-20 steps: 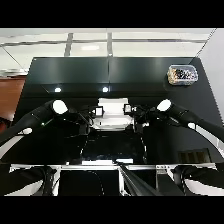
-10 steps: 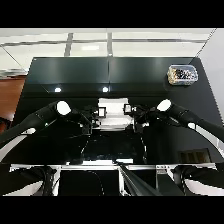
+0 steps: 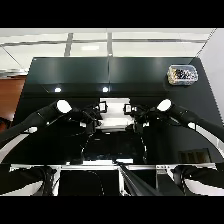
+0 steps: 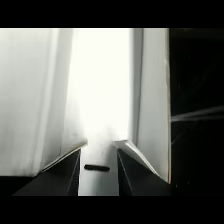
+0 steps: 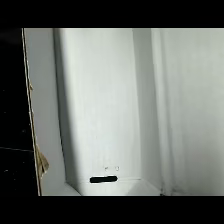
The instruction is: Fold the box and place the chain.
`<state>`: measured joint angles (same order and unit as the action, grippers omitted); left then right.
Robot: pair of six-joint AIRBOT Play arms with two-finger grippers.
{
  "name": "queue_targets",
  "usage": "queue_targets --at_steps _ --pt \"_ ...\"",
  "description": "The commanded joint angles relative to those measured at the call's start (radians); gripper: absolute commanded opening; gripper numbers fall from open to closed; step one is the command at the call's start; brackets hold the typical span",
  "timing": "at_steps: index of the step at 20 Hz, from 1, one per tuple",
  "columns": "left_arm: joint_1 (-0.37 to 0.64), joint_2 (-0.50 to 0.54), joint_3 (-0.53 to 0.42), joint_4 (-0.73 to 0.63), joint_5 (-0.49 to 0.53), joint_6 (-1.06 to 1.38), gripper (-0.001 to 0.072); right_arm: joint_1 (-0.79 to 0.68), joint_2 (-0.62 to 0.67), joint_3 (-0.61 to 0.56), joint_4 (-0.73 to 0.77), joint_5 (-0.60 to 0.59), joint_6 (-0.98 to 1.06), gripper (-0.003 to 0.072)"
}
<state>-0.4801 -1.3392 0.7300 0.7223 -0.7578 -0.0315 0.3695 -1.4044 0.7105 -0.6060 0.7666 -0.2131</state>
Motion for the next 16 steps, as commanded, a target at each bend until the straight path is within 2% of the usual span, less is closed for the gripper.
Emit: queue_targets --at_steps 1,3,5,6,7,8,9,10,12,13,14,16 --pt "-0.001 -0.02 0.001 -0.094 0.003 -0.001 0.0285 0.001 0.0 0.001 0.001 0.0 0.001 0.0247" --pt "0.0 -0.02 0.001 -0.081 0.003 -0.001 0.0281 0.001 0.0 0.001 0.001 0.0 0.001 0.0247" --pt "0.0 -0.02 0.001 -0.072 -0.005 -0.001 0.0113 0.001 0.0 0.001 0.002 0.0 0.001 0.0247" --pt "0.0 -0.02 0.001 -0.072 -0.007 -0.001 0.0109 0.001 0.0 0.0 0.002 0.0 0.001 0.0247" --pt "0.0 -0.02 0.001 -0.072 -0.01 -0.001 0.015 0.001 0.0 0.001 0.002 0.0 0.001 0.0247" --pt "-0.002 -0.02 0.001 -0.072 -0.01 -0.002 0.0354 0.001 0.0 0.001 0.002 0.0 0.001 0.0247" --pt "0.0 -0.019 0.001 -0.072 -0.01 -0.002 0.0345 0.001 0.0 0.001 0.002 0.0 0.001 0.0247" --pt "0.0 -0.019 0.001 -0.066 -0.01 -0.002 0.0219 0.001 0.0 0.001 0.002 0.0 0.001 0.0247" --pt "0.0 -0.019 0.001 -0.06 -0.013 -0.005 0.0404 0.001 0.0 0.001 0.002 0.0 0.002 0.0247" --pt "0.002 -0.012 0.004 -0.029 -0.019 -0.045 0.0263 0.001 0.0 0.001 0.002 0.0 0.002 0.0247" --pt "0.008 0.0 0.016 0.04 -0.043 -0.105 0.0047 0.001 0.0 0.001 0.002 0.0 0.001 0.0247" --pt "0.038 0.044 0.04 0.193 -0.113 -0.299 0.0028 0.001 0.0 0.001 0.002 0.0 0.001 0.0247"
